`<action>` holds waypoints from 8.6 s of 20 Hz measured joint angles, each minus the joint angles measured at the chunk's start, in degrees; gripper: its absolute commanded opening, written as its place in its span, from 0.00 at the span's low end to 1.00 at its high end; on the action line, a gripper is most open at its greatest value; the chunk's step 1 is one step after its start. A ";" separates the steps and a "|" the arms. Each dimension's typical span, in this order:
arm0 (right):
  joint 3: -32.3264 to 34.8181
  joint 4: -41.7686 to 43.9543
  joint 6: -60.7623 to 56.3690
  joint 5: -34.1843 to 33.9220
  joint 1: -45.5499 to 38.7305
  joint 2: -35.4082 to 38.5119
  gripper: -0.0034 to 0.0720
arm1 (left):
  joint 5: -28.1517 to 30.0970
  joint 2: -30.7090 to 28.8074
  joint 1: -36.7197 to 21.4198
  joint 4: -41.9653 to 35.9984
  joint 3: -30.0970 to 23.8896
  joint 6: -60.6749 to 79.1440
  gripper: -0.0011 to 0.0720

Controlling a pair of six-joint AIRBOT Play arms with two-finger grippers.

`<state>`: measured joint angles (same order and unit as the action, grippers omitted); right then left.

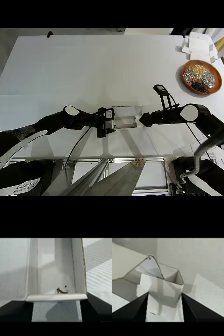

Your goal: Fold the box and place the chain.

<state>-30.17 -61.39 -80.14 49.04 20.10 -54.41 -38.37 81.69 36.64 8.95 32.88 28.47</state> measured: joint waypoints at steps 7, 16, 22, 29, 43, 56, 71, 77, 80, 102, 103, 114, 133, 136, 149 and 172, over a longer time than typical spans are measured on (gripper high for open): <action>-3.32 -5.88 -6.27 1.44 5.35 -3.63 0.65 | -0.02 0.00 0.00 0.02 0.00 0.02 0.44; -7.58 -10.95 -12.55 3.58 10.43 -8.72 0.65 | -0.02 0.00 0.00 0.02 0.00 0.02 0.44; -8.98 -13.35 -16.00 4.48 12.85 -11.52 0.62 | -0.02 0.00 0.00 0.02 0.00 0.02 0.44; -9.18 -16.02 -18.01 4.42 14.58 -13.64 0.47 | -0.02 0.00 0.00 0.02 0.00 0.02 0.44; -9.53 -17.86 -18.84 3.58 14.75 -14.12 0.36 | 0.09 0.00 0.00 0.02 0.00 0.04 0.44; -14.84 -18.56 -21.16 10.73 12.22 -19.17 0.34 | -0.04 0.00 0.00 0.04 0.00 0.04 0.44; -15.08 -19.50 -23.61 8.66 13.31 -21.18 0.09 | -0.11 0.00 0.00 -0.11 0.02 -0.15 0.44; -14.93 -19.74 -23.19 8.31 13.70 -21.77 0.21 | -0.02 0.00 0.00 0.04 0.00 0.07 0.44; -14.99 -19.67 -23.39 8.28 13.70 -21.73 0.11 | 0.00 0.00 0.00 0.00 0.02 0.02 0.44; -15.06 -25.42 -12.41 12.35 12.22 -2.10 0.49 | -0.02 0.00 0.00 0.04 0.00 0.04 0.44; -15.26 -26.27 -11.54 12.22 10.40 0.04 0.48 | 0.00 0.00 0.00 0.04 0.02 0.02 0.44; -22.23 -23.45 -7.17 5.22 -15.82 -2.58 0.47 | -0.02 0.00 0.00 0.02 0.00 0.02 0.44; -47.87 -22.51 -4.94 6.16 -44.35 -31.47 0.43 | -0.02 0.00 0.00 0.00 0.00 0.00 0.44; -48.04 -22.36 -0.35 6.75 -48.02 -33.53 0.43 | -0.02 0.00 0.00 0.00 0.00 0.00 0.44; -48.13 -20.72 9.55 5.57 -50.01 -41.03 0.43 | -0.02 0.00 0.00 0.00 0.00 0.00 0.44; -48.15 -13.03 13.29 8.09 -50.03 -44.09 0.06 | -0.02 0.00 0.00 0.02 0.00 0.00 0.44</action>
<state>-78.32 -74.41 -66.85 57.12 -29.93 -98.50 -38.39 81.69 36.64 8.97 32.88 28.47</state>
